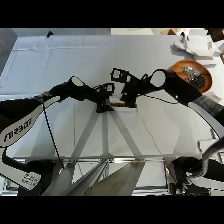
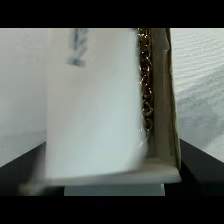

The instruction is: Fold the box and place the chain.

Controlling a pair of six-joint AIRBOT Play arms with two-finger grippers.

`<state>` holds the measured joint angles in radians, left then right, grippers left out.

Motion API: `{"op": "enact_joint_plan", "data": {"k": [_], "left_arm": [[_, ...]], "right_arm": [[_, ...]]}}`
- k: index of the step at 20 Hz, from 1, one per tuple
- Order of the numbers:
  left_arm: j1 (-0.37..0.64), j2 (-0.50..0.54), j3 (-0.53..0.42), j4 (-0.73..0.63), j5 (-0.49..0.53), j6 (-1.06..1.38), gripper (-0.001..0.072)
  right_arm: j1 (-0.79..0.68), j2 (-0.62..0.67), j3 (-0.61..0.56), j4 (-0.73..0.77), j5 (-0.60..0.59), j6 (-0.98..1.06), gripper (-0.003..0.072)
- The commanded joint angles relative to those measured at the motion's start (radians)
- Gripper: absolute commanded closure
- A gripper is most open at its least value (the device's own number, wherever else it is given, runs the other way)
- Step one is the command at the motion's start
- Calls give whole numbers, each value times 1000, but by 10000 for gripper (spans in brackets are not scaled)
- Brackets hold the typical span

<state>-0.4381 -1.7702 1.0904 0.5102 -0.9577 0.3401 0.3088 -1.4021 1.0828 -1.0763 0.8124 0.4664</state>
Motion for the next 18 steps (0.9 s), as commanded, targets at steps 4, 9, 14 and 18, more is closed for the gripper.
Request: {"op": "enact_joint_plan", "data": {"k": [4, 9, 14, 18], "left_arm": [[0, 0, 0, 0, 0, -1, 521], [0, 0, 0, 0, 0, -1, 521], [0, 0, 0, 0, 0, -1, 521], [0, 0, 0, 0, 0, -1, 521]], "right_arm": [[27, 7, -4, -29, 12, -5, 471], [35, 7, -4, -30, 40, -4, 471], [35, 7, -5, -30, 39, -4, 535], [35, 8, -35, -30, 30, -4, 593]]}}
